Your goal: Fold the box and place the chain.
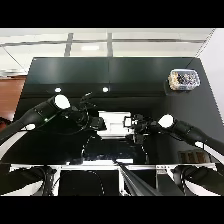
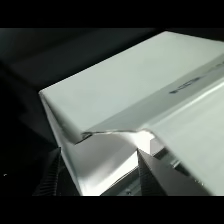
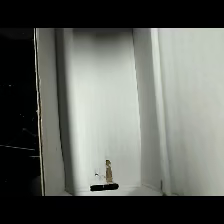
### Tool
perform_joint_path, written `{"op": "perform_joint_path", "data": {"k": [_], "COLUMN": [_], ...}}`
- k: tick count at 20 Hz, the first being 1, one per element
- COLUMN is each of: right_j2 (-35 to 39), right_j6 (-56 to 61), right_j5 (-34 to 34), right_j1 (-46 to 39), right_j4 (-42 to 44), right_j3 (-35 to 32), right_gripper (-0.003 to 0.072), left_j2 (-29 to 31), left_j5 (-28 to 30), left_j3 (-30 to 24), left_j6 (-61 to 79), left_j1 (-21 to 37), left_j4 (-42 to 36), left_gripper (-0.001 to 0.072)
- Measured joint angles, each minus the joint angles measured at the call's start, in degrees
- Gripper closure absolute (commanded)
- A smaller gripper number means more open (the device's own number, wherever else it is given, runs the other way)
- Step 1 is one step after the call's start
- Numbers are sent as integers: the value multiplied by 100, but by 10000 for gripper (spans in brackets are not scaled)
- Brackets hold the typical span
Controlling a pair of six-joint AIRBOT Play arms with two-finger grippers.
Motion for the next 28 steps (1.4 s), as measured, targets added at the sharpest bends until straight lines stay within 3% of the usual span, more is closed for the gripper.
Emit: {"op": "perform_joint_path", "data": {"k": [9, 15, 21, 28], "right_j2": [0, 0, 0, 0], "right_j6": [-2, -2, -2, 0], "right_j5": [0, 0, 0, 0], "right_j1": [0, 0, 0, 0], "right_j4": [0, 0, 0, 0], "right_j3": [0, 0, 0, 0], "right_gripper": [558, 558, 558, 558], "left_j2": [-2, -28, -245, -514], "left_j5": [444, 457, -9, -299], "left_j3": [7, 337, 890, 1073], "left_j6": [-892, -2269, -3853, -4708], "left_j1": [-389, -968, -1740, -2011], "left_j4": [693, 2151, 3744, 4131], "left_gripper": [207, 207, 207, 208]}}
